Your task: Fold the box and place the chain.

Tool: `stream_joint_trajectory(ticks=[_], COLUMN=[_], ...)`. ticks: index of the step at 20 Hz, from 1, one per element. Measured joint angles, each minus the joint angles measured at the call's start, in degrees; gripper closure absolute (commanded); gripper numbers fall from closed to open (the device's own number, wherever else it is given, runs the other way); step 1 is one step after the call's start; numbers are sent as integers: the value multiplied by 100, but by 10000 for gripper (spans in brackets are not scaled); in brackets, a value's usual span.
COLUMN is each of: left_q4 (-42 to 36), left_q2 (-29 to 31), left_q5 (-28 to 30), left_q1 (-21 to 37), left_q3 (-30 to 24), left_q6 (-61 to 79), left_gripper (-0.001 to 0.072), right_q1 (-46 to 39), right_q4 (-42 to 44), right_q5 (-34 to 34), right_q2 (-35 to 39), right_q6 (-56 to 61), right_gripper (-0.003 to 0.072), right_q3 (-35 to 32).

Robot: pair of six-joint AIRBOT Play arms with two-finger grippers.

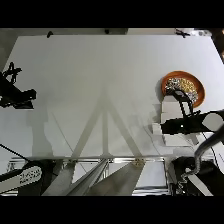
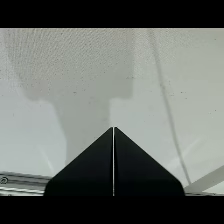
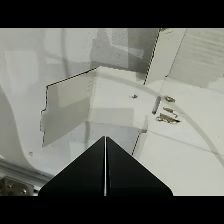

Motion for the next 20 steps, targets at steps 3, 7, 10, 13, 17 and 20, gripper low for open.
stream_joint_trajectory(ticks=[3, 7, 10, 13, 17, 20], left_q4=[-2, 0, 0, 0, 0, -2], left_q2=[0, 0, 0, 0, 0, 0], left_q5=[0, -2, -2, -2, -2, -2], left_q1=[0, 0, 0, 0, 0, 0], left_q3=[0, 0, 0, 0, 0, 0], left_q6=[0, 0, 2, 0, 0, 2], left_gripper=[700, 700, 700, 700, 700, 700], right_q1=[0, -4, -4, -4, -4, -4], right_q4=[7, 7, -640, -1742, -2841, -3185], right_q5=[2, 0, 251, 822, 1495, 1624], right_q2=[0, 0, 2, 9, 9, -35], right_q6=[0, 17, 363, 651, 870, 1139], right_gripper=[678, 584, 258, 149, 150, 149], right_q3=[0, 11, 223, 664, 944, 992])
